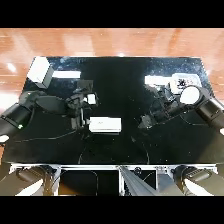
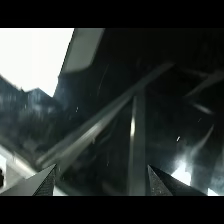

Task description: Fold the box and place the chain.

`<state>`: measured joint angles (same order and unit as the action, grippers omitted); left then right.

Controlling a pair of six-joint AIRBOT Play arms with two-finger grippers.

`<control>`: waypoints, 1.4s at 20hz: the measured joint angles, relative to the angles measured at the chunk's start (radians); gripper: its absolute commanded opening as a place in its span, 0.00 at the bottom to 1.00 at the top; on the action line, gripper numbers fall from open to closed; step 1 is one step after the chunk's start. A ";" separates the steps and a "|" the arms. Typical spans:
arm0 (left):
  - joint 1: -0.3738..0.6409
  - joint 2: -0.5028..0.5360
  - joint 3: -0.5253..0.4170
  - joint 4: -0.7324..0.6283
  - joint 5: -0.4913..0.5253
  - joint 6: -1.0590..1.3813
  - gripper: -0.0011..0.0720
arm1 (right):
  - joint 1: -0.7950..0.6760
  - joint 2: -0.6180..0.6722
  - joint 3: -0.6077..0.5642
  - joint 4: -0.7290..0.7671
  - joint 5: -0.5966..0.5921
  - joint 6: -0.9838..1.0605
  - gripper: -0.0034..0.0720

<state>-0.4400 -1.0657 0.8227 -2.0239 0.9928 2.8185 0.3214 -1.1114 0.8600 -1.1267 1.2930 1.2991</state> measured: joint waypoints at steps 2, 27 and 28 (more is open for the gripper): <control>-0.037 -0.014 -0.004 0.017 -0.069 -0.026 0.88 | -0.006 0.006 -0.009 0.005 -0.055 0.003 1.00; -0.059 -0.089 -0.001 0.006 0.020 0.002 0.87 | -0.012 0.014 -0.020 0.007 -0.213 0.010 1.00; -0.059 -0.089 -0.006 0.005 0.015 0.002 0.87 | -0.012 0.014 -0.020 0.007 -0.213 0.010 1.00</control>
<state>-0.4992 -1.1549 0.8169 -2.0193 1.0077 2.8208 0.3096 -1.0977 0.8402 -1.1194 1.0798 1.3087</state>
